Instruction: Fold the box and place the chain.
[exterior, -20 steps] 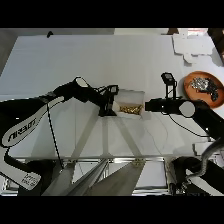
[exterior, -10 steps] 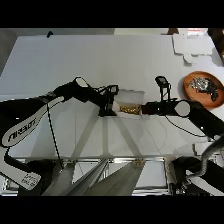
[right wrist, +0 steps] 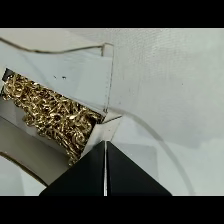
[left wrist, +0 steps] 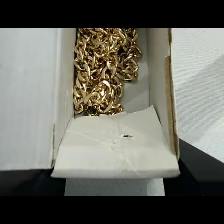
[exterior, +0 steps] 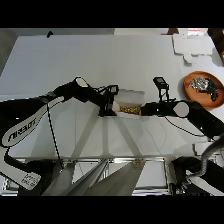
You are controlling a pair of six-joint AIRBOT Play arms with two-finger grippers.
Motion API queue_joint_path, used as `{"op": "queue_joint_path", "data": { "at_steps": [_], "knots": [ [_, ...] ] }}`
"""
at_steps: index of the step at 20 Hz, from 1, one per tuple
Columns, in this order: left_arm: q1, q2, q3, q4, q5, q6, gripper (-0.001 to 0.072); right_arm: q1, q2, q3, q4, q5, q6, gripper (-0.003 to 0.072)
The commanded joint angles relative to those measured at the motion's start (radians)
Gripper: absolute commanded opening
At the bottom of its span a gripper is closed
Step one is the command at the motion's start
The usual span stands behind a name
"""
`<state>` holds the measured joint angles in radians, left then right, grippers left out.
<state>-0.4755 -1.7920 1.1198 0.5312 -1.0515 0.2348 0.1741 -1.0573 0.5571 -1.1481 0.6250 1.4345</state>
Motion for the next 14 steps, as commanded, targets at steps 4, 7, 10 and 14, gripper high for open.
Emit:
{"op": "queue_joint_path", "data": {
  "at_steps": [4,7,10,14],
  "knots": [
    [0.0,0.0,0.0,0.0,0.0,0.0,0.0274,0.001,0.085,0.048,-0.142,0.123,0.079,0.0004],
    [0.0,0.0,0.0,0.0,0.0,0.0,0.0274,0.0,0.092,0.176,-0.237,0.208,0.095,0.0005],
    [0.0,0.0,0.0,0.0,0.0,0.0,0.0274,0.0,0.045,0.346,-0.264,0.227,0.106,0.0005],
    [0.0,0.0,0.0,0.0,0.0,0.0,0.0274,0.0,-0.129,0.523,-0.26,0.237,0.106,0.0005]
  ]
}}
